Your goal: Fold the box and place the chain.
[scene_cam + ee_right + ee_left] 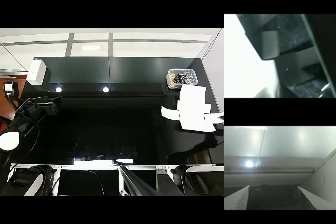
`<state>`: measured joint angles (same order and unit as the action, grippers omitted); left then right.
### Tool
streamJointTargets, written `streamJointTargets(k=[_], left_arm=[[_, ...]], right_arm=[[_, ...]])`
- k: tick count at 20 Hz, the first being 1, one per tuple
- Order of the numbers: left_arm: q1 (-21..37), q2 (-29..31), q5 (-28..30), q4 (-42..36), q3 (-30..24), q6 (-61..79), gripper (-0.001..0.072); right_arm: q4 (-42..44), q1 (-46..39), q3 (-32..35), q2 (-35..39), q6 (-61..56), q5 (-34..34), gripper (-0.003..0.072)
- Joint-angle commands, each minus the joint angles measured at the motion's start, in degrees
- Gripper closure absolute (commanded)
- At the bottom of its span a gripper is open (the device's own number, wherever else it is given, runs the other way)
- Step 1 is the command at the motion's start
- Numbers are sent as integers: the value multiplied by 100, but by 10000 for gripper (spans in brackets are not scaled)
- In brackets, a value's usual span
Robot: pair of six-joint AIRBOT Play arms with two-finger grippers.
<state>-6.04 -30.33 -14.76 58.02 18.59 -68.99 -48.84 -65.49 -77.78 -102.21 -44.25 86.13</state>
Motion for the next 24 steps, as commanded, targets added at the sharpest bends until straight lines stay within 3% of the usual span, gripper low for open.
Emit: streamJointTargets(k=[1, 2, 6, 12, 16, 20, 22, 24], left_arm=[[-2, -7, 151, 0, 4, 0, -2], [-2, -7, 199, -2, 4, 0, -2], [-2, -4, 273, -7, 4, -2, 2], [-2, -4, 223, -52, 4, -4, 4], [-2, -11, -297, -509, 2, -28, 12], [-85, -251, -1226, -927, 4, -15, 34], [-269, -514, -1410, -1165, 15, 20, 32], [-555, -927, -1670, -1707, 105, 361, 11]], right_arm=[[-63, 138, -13, 146, 142, 282, 632], [-20, 208, -9, 249, 144, 313, 677], [481, 636, 341, 717, 216, 437, 672], [957, 1615, 2048, 2339, 216, 271, 671], [2188, 2138, 3823, 4054, 238, -621, 671], [3788, 3386, 5770, 5674, 378, -1871, 671], [4218, 4301, 6402, 6238, 374, -2848, 672], [4256, 5145, 6605, 6373, 328, -3300, 671]])
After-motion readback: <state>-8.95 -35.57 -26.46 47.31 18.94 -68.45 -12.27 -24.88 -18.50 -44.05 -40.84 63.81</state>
